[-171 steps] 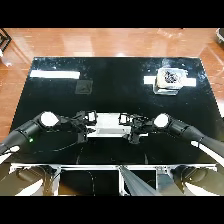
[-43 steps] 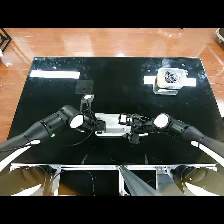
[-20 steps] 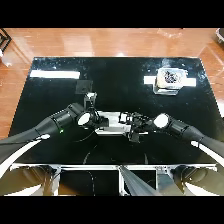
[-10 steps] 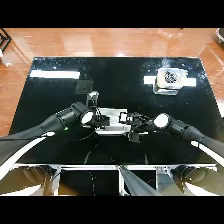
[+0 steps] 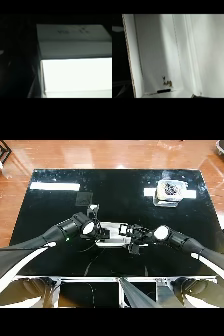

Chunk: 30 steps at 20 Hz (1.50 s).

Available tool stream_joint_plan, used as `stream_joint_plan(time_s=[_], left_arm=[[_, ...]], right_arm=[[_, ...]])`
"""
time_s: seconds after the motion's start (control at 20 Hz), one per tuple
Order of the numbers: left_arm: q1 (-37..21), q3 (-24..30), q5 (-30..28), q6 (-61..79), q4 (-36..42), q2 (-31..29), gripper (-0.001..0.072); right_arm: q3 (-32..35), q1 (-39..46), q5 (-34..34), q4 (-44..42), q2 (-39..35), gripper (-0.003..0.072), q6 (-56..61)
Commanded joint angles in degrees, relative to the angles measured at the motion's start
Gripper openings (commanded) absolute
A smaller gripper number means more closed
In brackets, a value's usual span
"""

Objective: Fold the box and place the chain.

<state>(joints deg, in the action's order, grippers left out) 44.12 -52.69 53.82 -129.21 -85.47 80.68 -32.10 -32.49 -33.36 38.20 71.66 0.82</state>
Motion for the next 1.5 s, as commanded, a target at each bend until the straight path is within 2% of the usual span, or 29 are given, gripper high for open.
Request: stream_joint_plan(time_s=[0.0, 0.05, 0.15, 0.25, 0.3, 0.4, 0.6, 0.65, 0.75, 0.8, 0.85, 1.05, 1.25, 1.3, 1.4, 1.45], left_arm=[[0.0, -0.1, 1.3, 0.0, 0.0, 0.1, 0.0432], [0.0, -0.1, 1.3, 0.0, 0.0, 0.1, 0.038], [0.0, -0.1, 1.2, 0.0, -0.1, 0.1, 0.0348], [0.0, -0.1, 0.8, 0.0, -0.1, 0.1, 0.0185], [0.1, -0.1, 0.4, 0.0, 0.2, 0.1, 0.0151], [0.3, -0.1, 0.2, 0.0, 0.3, 0.1, 0.0023], [0.4, -0.1, 0.4, 0.0, 0.6, 0.1, 0.0024], [0.4, -0.1, 0.5, 0.0, 0.9, 0.1, 0.0051], [0.4, -0.1, 1.1, 0.0, 1.6, 0.0, 0.0356], [0.4, -0.1, 1.7, -0.1, 1.8, 0.0, 0.048], [0.4, -0.2, 2.5, 0.0, 1.7, 0.0, 0.0507], [0.3, -0.5, 3.2, -0.1, 0.5, 0.0, 0.0507], [0.3, -0.5, 1.0, -0.2, 0.6, 0.0, 0.0502], [0.3, -0.5, 0.3, -0.3, 0.6, 0.0, 0.046], [0.3, -0.5, -0.3, -0.2, 0.6, 0.0, 0.0281], [0.3, -0.5, -1.2, -0.2, 0.6, 0.0, 0.0245]], right_arm=[[0.0, 0.0, 0.0, 0.0, 0.0, 0.0252, 0.0], [0.0, 0.0, 0.0, 0.0, 0.0, 0.0253, 0.1], [0.0, 0.0, 0.0, -0.1, 0.0, 0.0253, 0.1], [0.0, 0.0, 0.0, -0.1, 0.0, 0.0253, 0.1], [0.0, 0.0, 0.0, -0.1, 0.0, 0.0252, 0.1], [0.0, 0.0, 0.0, -0.1, 0.0, 0.0253, 0.1], [0.0, 0.0, 0.0, -0.1, 0.0, 0.0252, 0.1], [0.0, 0.0, 0.0, -0.1, 0.0, 0.0252, 0.1], [0.0, 0.0, 0.0, -0.1, 0.0, 0.0253, 0.1], [0.0, 0.0, 0.0, -0.1, 0.0, 0.0253, 0.1], [0.0, 0.0, 0.0, -0.1, 0.0, 0.0253, 0.1], [0.0, 0.0, 0.0, -0.1, 0.0, 0.0252, 0.1], [0.0, 0.0, 0.0, -0.1, 0.0, 0.0253, 0.0], [0.0, 0.0, 0.0, -0.1, 0.0, 0.0253, 0.0], [0.0, 0.0, 0.0, -0.1, 0.0, 0.0253, 0.0], [0.0, 0.0, 0.0, -0.1, 0.0, 0.0253, 0.0]])
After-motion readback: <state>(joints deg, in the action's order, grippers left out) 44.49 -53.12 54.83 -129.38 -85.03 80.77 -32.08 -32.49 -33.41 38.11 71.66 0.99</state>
